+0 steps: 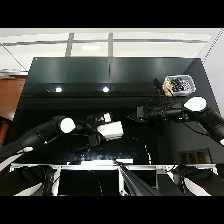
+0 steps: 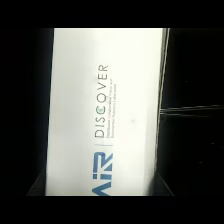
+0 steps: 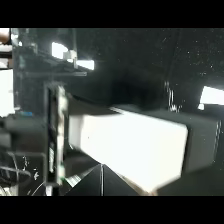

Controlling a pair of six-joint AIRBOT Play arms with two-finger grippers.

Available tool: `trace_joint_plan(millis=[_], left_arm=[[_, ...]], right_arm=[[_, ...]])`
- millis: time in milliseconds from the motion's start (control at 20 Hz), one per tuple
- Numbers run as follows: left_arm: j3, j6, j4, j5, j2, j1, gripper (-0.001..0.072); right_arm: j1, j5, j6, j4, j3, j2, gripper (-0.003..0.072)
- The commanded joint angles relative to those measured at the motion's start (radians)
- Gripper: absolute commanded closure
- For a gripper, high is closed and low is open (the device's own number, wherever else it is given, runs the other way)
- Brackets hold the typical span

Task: Fold the box and place the chain.

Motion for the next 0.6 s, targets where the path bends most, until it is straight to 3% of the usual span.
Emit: trace_joint_plan(millis=[0,300,550], left_arm=[[0.045,-0.038,0.003,-0.052,0.04,0.13,0.0316],[0.234,-0.219,0.006,-0.075,0.006,0.557,0.0316],[0.481,-0.431,0.206,-0.104,-0.233,0.771,0.0316]], right_arm=[[0.0,0.0,0.001,0.001,0.0,0.001,0.0662],[0.0,0.0,0.0,0.001,0.0,0.001,0.0662],[0.0,-0.011,-0.01,0.001,0.0,0.001,0.0662]])
